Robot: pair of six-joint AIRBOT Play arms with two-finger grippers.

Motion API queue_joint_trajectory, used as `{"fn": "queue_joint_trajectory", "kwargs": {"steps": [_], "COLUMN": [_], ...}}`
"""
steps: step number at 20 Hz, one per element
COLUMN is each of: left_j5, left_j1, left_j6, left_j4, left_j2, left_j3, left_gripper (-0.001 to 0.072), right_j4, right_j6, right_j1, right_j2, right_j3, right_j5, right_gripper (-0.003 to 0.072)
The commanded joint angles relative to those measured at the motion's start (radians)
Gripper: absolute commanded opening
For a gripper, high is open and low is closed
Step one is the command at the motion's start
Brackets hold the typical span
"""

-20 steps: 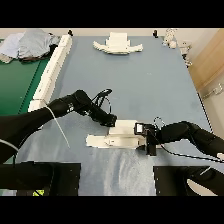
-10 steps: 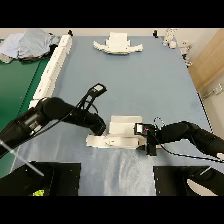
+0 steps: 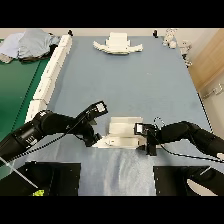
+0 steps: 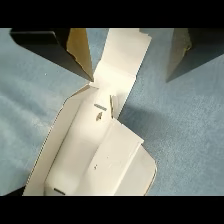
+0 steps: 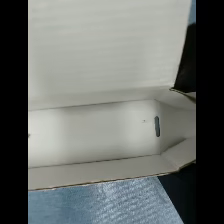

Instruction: Fold the box.

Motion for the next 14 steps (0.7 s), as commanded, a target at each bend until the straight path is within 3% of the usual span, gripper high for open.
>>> {"fn": "queue_joint_trajectory", "kwargs": {"steps": [1, 10, 11, 12, 13, 14], "left_j5": [0.026, 0.026, 0.032, 0.044, 0.053, 0.058], "left_j1": [0.026, 0.024, 0.024, 0.024, 0.024, 0.024], "left_j6": [0.287, 0.644, 0.678, 0.702, 0.737, 0.776], "left_j4": [-0.100, -0.314, -0.346, -0.372, -0.396, -0.417], "left_j2": [-0.051, -0.211, -0.221, -0.227, -0.233, -0.236], "left_j3": [-0.051, -0.060, -0.059, -0.059, -0.059, -0.059], "left_gripper": [0.0695, 0.0694, 0.0634, 0.0475, 0.0368, 0.0343], "right_j4": [0.000, 0.000, 0.000, 0.000, 0.000, 0.000], "right_j6": [0.001, 0.000, 0.000, 0.001, 0.000, 0.000], "right_j1": [0.000, 0.000, 0.000, 0.000, 0.000, 0.000], "right_j2": [0.000, 0.000, 0.000, 0.000, 0.000, 0.000], "right_j3": [0.000, 0.000, 0.000, 0.000, 0.000, 0.000], "right_j5": [0.000, 0.000, 0.000, 0.000, 0.000, 0.000], "right_gripper": [0.0511, 0.0511, 0.0511, 0.0511, 0.0511, 0.0511]}}
